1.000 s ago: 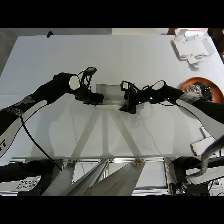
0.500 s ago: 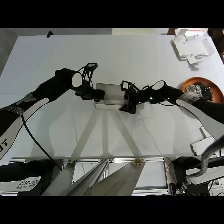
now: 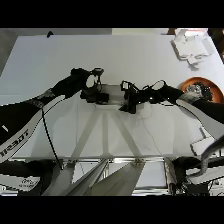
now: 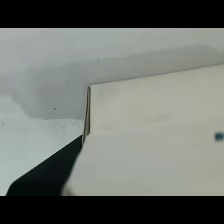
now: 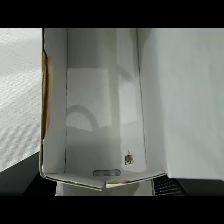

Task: Fold the box and place the chain.

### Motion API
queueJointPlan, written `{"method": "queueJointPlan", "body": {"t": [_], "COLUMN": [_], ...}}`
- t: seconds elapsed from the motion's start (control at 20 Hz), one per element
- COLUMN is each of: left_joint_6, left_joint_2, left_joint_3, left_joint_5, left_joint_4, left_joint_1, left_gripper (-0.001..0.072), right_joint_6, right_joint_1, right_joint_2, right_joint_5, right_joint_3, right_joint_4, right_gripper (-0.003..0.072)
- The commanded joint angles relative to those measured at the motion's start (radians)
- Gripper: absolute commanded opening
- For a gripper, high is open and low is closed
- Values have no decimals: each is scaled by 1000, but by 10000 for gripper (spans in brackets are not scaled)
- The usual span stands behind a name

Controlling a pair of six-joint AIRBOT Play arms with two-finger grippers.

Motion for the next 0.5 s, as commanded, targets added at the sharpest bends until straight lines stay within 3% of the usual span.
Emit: {"method": "queueJointPlan", "body": {"t": [0.0,0.15,0.2,0.45], "left_joint_6": [-79,-109,-107,-109], "left_joint_2": [-16,-16,-16,-15], "left_joint_3": [5,5,5,5], "left_joint_5": [-21,-8,-7,-14], "left_joint_4": [37,35,35,37], "left_joint_1": [-13,-16,-18,-24], "left_gripper": [231,91,8,8], "right_joint_6": [2,2,2,2], "right_joint_1": [0,0,0,0], "right_joint_2": [1,1,1,1], "right_joint_5": [1,1,1,1], "right_joint_3": [0,0,0,0], "right_joint_4": [1,1,1,1], "right_gripper": [510,510,510,510]}}
